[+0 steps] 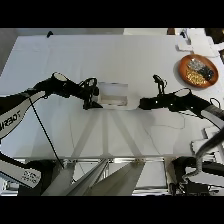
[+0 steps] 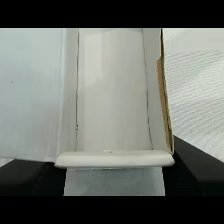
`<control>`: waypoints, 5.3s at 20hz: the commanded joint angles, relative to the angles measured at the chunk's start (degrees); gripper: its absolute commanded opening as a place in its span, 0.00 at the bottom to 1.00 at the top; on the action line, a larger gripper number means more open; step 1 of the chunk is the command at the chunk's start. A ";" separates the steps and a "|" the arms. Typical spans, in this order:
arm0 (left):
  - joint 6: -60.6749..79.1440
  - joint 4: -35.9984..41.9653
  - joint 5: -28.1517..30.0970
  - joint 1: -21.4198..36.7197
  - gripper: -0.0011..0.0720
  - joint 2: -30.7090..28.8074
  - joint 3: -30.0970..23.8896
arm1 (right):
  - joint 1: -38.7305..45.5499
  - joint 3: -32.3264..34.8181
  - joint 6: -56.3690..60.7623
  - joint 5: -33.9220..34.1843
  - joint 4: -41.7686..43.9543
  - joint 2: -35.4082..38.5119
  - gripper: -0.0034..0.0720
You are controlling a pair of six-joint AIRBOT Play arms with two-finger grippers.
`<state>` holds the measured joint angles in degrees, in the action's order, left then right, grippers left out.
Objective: Fold the box and place the chain.
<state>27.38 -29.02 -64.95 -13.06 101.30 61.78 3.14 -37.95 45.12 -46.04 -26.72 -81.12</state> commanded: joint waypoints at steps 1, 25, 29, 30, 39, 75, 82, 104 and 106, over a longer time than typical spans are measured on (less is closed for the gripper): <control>0.00 0.00 0.02 0.00 0.25 0.00 0.02 | -0.22 0.00 -0.63 -1.77 3.50 -0.02 0.37; 0.02 0.00 0.02 0.00 0.25 0.00 0.02 | -3.06 0.00 -8.94 -3.91 17.79 0.04 0.58; 0.02 -0.02 0.02 0.00 0.25 0.00 0.02 | -3.98 -0.02 -8.94 -3.87 21.59 0.04 0.58; 0.02 0.00 0.02 0.00 0.25 0.00 0.02 | -4.46 -0.02 -8.92 -3.78 21.29 0.04 0.58; 0.02 0.00 0.02 0.00 0.25 0.00 0.02 | -9.57 -2.25 1.05 5.51 5.92 0.70 0.57; 0.02 0.00 0.02 0.00 0.25 0.00 0.02 | -27.61 -27.32 74.12 -9.62 -62.14 -6.54 0.48; 0.00 0.00 0.02 0.00 0.25 0.00 0.02 | -28.55 -34.38 82.40 -13.53 -64.61 -11.21 0.48; 0.02 0.00 0.02 0.00 0.25 0.00 0.02 | -30.53 -36.46 89.57 -12.04 -66.14 -12.70 0.34; 0.02 0.00 0.02 0.00 0.25 0.00 0.02 | -30.01 -36.44 89.42 -12.94 -66.07 -9.70 0.34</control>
<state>27.38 -29.02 -64.84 -13.06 101.30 61.78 -27.31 -74.15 134.72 -58.26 -92.95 -93.49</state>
